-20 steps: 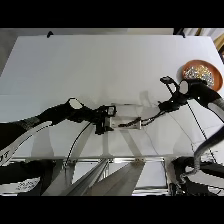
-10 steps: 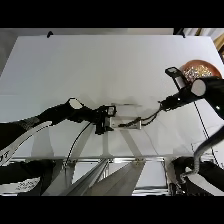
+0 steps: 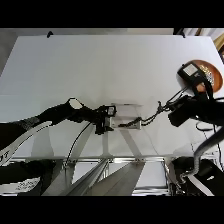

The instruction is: Fold the box and place the chain.

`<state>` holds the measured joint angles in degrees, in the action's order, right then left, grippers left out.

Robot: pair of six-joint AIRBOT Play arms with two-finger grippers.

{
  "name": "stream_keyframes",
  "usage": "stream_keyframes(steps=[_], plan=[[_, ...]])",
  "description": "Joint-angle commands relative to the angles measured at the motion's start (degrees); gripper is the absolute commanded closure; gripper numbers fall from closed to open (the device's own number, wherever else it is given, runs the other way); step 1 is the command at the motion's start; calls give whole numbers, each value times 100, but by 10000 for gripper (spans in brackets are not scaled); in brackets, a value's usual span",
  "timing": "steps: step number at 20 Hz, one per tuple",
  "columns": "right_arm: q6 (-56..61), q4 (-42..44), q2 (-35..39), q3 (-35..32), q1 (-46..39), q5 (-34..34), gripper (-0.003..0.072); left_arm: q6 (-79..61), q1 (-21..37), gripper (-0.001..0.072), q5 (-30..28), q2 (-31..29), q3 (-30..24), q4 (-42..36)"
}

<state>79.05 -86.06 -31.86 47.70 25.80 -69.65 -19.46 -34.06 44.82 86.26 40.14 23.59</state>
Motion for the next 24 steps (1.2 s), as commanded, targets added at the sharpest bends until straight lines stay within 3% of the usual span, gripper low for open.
stream_keyframes(steps=[1,4,9,12,20,24], plan=[[4,280,603,2,678,-15,678,-2,2,456,-2,-2,-2,0],[9,699,671,2,1086,208,678,-2,2,456,-2,-2,-2,0],[22,1108,560,2,1364,1709,678,-2,2,456,-2,-2,-2,0],[22,1314,227,2,1366,2267,678,-2,2,456,-2,-2,-2,0],[22,1410,-1329,2,1366,2249,678,-2,2,456,-2,-2,-2,0],[24,1388,-2050,0,1364,1895,678,-2,2,456,-2,-2,-2,0]])
